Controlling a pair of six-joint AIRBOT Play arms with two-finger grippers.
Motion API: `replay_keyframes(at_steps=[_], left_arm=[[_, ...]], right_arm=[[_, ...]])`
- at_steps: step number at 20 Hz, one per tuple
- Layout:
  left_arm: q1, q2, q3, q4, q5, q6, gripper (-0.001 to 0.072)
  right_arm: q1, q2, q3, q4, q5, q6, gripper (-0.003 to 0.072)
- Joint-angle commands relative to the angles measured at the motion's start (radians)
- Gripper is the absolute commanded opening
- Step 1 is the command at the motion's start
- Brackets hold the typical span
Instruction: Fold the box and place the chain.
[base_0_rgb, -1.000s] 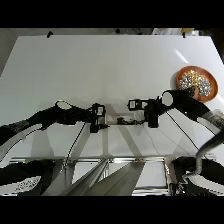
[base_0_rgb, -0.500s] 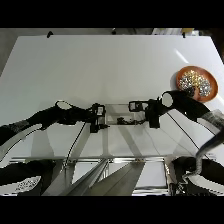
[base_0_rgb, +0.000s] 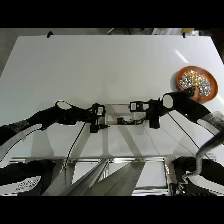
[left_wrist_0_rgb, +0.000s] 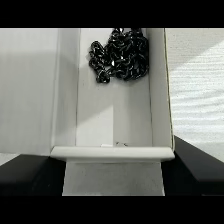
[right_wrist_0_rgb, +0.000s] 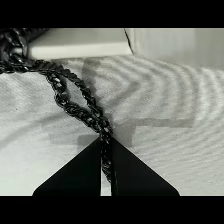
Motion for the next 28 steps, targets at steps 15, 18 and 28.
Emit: replay_keyframes(at_steps=[15, 18, 28], left_arm=[[0.0, 0.001, 0.0, 0.0, 0.0, 0.0, 0.0253], [0.0, 0.001, 0.0, 0.0, 0.0, 0.0, 0.0253], [0.0, 0.001, 0.0, 0.0, 0.0, 0.0, 0.0253]], right_arm=[[0.001, 0.403, -0.003, 0.75, 0.077, 0.23, 0.0016], [0.058, 0.402, -0.003, 0.936, -0.034, 0.172, 0.0016], [0.322, 0.257, -0.003, 0.697, -0.461, 0.361, 0.0017]])
